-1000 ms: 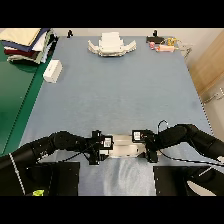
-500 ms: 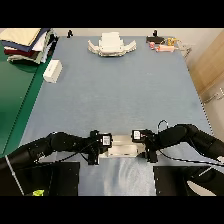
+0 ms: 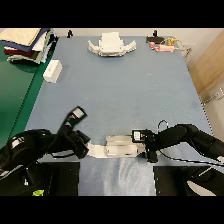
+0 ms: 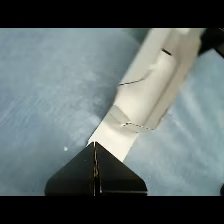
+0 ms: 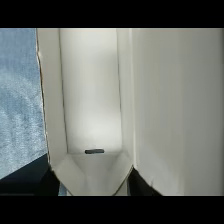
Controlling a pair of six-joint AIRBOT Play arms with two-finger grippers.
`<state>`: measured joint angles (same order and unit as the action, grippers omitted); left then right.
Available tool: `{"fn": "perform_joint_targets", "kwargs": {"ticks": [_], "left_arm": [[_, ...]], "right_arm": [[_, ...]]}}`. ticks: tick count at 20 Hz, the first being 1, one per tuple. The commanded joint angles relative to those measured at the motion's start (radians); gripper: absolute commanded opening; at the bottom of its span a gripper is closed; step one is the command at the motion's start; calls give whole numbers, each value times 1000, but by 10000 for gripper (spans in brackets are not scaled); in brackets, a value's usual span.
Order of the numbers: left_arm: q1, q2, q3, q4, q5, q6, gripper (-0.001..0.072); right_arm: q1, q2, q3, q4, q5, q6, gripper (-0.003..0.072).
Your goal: Fold the box.
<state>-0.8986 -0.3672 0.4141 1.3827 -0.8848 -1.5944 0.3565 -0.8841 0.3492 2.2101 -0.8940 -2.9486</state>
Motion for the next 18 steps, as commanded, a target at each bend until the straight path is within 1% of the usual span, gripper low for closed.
{"fn": "perform_joint_targets", "kwargs": {"ticks": [1, 2, 3, 4, 6, 7, 9, 11, 15, 18], "left_arm": [[25, 95, 14, 311, -279, -761, 15], [41, 88, 1, 278, -305, -778, 15], [49, 81, -22, 226, -282, -776, 15], [51, 66, -56, 154, -231, -765, 15], [50, 24, -137, -6, -94, -688, 15], [50, -4, -177, -74, -5, -656, 14], [50, -61, -224, -164, 148, -613, 14], [34, -114, -226, -202, 222, -589, 14], [-49, -212, -216, -229, 341, -589, 14], [-97, -233, -186, -236, 407, -561, 16]], "right_arm": [[0, 0, 1, 0, -1, 0, 482], [0, 0, 1, 0, -1, 0, 481], [0, 0, 1, 0, -1, -1, 482], [0, 0, 1, 0, -1, 0, 481], [0, 0, 1, 0, -1, 0, 481], [0, 0, 1, 0, -1, 0, 481], [0, 0, 1, 0, -1, 0, 482], [0, 0, 1, 0, -1, 0, 482], [0, 0, 1, 0, -1, -1, 482], [0, 0, 1, 0, -1, 0, 482]]}}
